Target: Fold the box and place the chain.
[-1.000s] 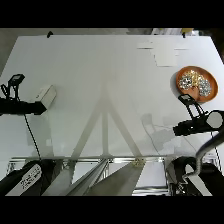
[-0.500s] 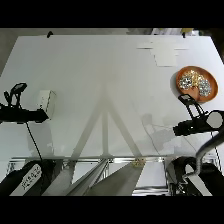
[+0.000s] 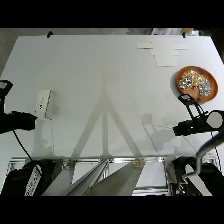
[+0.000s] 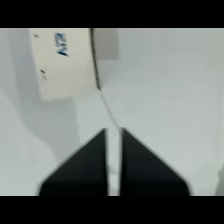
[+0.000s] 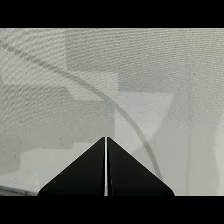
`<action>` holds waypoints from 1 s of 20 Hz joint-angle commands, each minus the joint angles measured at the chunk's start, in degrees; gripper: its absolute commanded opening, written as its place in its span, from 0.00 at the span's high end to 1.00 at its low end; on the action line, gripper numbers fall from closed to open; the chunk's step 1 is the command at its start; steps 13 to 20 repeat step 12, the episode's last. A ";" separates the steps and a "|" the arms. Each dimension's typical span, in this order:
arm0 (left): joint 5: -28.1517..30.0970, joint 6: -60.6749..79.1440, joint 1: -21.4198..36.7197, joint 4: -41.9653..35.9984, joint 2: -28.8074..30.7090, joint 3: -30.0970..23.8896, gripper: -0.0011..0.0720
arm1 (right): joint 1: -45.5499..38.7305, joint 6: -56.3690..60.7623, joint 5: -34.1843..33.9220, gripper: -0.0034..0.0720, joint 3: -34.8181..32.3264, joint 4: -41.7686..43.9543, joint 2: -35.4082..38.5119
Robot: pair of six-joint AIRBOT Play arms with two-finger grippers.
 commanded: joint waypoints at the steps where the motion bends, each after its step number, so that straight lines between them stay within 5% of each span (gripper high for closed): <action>1: -9.64 0.00 -3.63 0.13 5.97 -0.02 0.98 | -0.02 0.00 0.00 0.93 -0.04 0.00 -0.02; 20: -8.59 -0.04 -6.10 -0.26 6.54 -0.04 0.98 | -0.02 0.00 0.00 0.93 -0.04 0.00 -0.02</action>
